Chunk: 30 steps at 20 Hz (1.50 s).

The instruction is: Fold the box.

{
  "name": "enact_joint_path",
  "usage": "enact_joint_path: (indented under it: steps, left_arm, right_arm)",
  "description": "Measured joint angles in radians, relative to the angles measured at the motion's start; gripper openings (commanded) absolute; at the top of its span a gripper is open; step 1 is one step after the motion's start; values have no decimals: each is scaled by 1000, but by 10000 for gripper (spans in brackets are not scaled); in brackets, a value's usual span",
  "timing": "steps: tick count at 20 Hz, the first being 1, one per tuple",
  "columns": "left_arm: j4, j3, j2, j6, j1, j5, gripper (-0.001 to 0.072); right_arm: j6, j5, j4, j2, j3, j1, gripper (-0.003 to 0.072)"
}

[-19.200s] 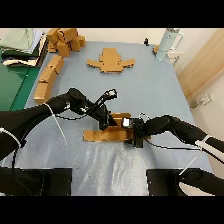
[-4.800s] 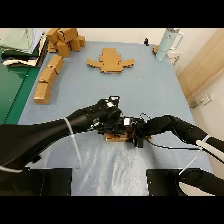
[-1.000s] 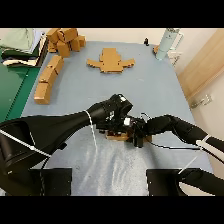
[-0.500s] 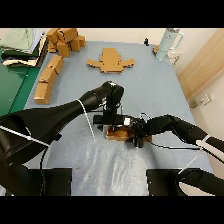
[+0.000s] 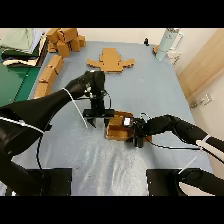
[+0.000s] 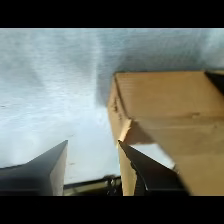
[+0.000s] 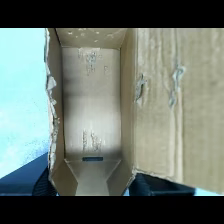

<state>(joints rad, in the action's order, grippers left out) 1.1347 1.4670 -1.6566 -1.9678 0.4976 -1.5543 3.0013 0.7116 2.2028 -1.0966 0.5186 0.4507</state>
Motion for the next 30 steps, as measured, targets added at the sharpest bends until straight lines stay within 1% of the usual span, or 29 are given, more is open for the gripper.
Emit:
enact_joint_path:
  steps: [2, 3, 4, 7, 9, 11, 12, 14, 17, 18, 19, 20, 22, 24, 26, 27, 30]
  left_arm:
    - [-18, 0, 0, 87, -45, -31, 478]
    - [-21, 0, 0, 138, -68, -47, 309]
    - [-24, 0, 0, 203, -90, -59, 18]
    - [-27, 0, 0, 423, -132, -59, 12]
    - [-26, -10, 8, 555, -138, -27, 11]
    - [-30, -58, 46, 697, -123, 21, 11]
    - [-29, -99, 78, 760, -114, 52, 10]
    - [-29, -224, 177, 878, -95, 147, 11]
    - [-48, -466, 369, 1055, -77, 345, 14]
    - [-71, -539, 424, 1132, -79, 414, 41]
    - [-104, -612, 472, 1244, -85, 492, 448]
    - [-149, -672, 506, 1379, -90, 556, 697]
    - [-259, -759, 530, 1653, -93, 660, 700]
    - [-393, -812, 513, 1898, -97, 751, 700]
    - [-538, -838, 471, 2094, -98, 827, 700]
    - [-588, -843, 449, 2164, -98, 851, 700]
    - [-681, -837, 389, 2300, -100, 890, 700]
  right_arm:
    - [0, 0, 0, 0, 0, 0, 560]
    - [0, 0, 0, 0, 0, 0, 560]
    - [1, 0, 0, 0, 0, 0, 560]
    - [1, 0, 0, 0, 0, 0, 560]
    - [1, 1, 0, 0, 0, 0, 560]
    - [1, 1, 0, 0, 0, 0, 560]
    - [1, 1, 0, 0, 0, 0, 561]
    - [1, 1, 0, 0, 0, 0, 560]
    - [1, 1, 0, 0, 0, 0, 560]
    - [1, 1, 0, 0, 0, 0, 560]
    - [1, 1, 0, 0, 0, 0, 560]
    - [1, 1, 0, 0, 0, 0, 560]
    - [1, 1, 0, 0, 0, 0, 560]
    - [1, 1, 0, 0, 0, 0, 560]
    - [1, 1, 0, 0, 0, 0, 560]
    - [1, 1, 0, 0, 0, 0, 560]
    - [1, 1, 0, 0, 0, 0, 561]
